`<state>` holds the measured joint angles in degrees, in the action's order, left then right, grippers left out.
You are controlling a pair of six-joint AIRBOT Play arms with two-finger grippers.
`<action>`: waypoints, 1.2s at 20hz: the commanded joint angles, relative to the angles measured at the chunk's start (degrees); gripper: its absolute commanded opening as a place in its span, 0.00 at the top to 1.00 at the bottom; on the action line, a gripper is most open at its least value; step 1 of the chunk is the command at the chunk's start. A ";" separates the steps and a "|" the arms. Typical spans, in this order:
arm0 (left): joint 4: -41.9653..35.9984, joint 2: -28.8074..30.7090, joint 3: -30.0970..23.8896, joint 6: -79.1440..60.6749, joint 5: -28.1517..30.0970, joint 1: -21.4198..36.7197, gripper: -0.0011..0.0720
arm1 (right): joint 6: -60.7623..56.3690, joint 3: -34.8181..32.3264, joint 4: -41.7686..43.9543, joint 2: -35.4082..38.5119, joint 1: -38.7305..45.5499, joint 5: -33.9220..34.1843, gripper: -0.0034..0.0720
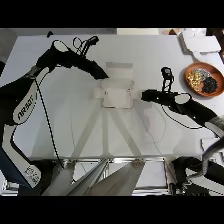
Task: Fold the box and place the chain.
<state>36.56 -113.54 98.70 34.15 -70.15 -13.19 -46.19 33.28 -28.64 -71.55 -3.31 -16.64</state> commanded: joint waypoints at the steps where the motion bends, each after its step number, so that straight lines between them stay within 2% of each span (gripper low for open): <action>1: -2.80 -1.42 0.04 0.66 -0.11 -0.48 0.03 | 0.00 -0.02 0.00 0.04 -0.07 -0.02 0.94; 7: -1.64 -1.66 0.04 -2.10 -0.04 -3.78 0.04 | 0.00 -0.02 0.00 0.07 -0.07 -0.02 0.94; 9: -1.51 -1.66 0.04 -2.21 0.04 -4.28 0.13 | 0.00 -0.02 0.00 0.04 -0.07 -0.02 0.94; 13: 0.90 -1.66 0.04 -4.22 -1.22 -4.28 0.14 | 0.00 -0.02 0.00 0.04 -0.07 -0.02 0.94; 15: 1.01 -1.66 0.04 -7.74 -2.23 -4.28 0.32 | 0.00 -0.02 0.00 0.04 -0.07 -0.02 0.94; 16: 1.01 -1.66 0.04 -9.25 -2.40 -4.28 0.33 | 0.00 -0.02 0.00 0.04 -0.07 -0.02 0.94; 17: 1.01 -1.66 0.04 -10.05 -2.38 -4.28 0.44 | 0.00 -0.02 0.00 0.04 -0.07 -0.02 0.94; 18: 1.01 -1.66 0.04 -10.54 -2.51 -4.28 0.59 | 0.00 -0.02 0.00 0.04 -0.07 -0.02 0.94; 21: 1.01 -1.66 0.04 -10.99 -2.78 -4.28 0.62 | 0.00 -0.02 0.00 0.07 -0.07 -0.02 0.94; 22: 0.98 -1.66 0.04 -10.99 -2.95 -4.28 0.65 | 0.00 -0.02 0.00 0.07 -0.07 -0.02 0.94; 23: 1.01 -1.66 0.04 -11.04 -3.23 -4.28 0.87 | 0.00 -0.02 0.00 0.07 -0.07 0.00 0.94; 24: 1.01 -1.66 0.04 -11.30 -3.65 -4.26 0.98 | 0.00 -0.02 0.00 0.07 -0.07 -0.02 0.94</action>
<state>37.45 -115.18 98.70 23.49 -73.43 -17.45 -46.13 33.30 -28.67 -71.53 -3.31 -16.58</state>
